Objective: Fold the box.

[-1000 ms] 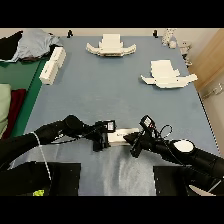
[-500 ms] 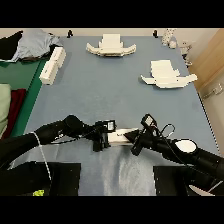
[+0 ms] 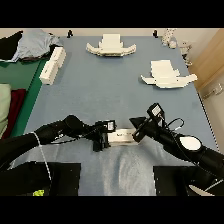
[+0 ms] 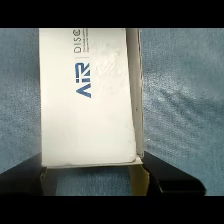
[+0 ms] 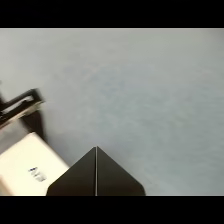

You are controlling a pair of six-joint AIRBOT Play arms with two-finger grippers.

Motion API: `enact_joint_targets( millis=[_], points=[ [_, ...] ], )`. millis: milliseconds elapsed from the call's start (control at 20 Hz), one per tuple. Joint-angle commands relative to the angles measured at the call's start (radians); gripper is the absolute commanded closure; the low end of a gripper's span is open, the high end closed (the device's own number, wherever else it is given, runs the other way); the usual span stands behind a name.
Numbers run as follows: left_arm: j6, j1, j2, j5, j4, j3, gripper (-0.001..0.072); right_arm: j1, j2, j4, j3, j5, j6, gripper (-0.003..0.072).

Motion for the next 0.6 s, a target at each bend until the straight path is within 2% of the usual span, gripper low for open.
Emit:
enact_joint_targets(
  millis=[0,150,200,300,400,550],
  points=[
    [0.001,0.0,-0.001,0.0,0.001,0.0,0.0106,-0.009,-0.078,0.035,0.083,-0.187,-0.059,0.0674],
    [0.001,0.0,-0.001,0.0,0.001,0.0,0.0106,-0.018,-0.237,0.219,0.217,-0.237,-0.193,0.0674],
    [0.001,0.0,-0.001,0.0,0.001,0.0,0.0106,-0.018,-0.289,0.321,0.274,-0.282,-0.262,0.0674],
    [0.001,0.0,-0.001,0.0,0.0,0.0,0.0106,-0.019,-0.368,0.554,0.391,-0.393,-0.494,0.0682],
    [0.001,0.0,-0.001,0.0,0.0,0.0,0.0106,-0.021,-0.419,0.79,0.511,-0.553,-0.8,0.0684],
    [0.001,0.0,-0.001,0.0,0.0,0.0,0.0106,-0.088,-0.434,0.953,0.632,-0.745,-1.011,0.0685]
  ],
)
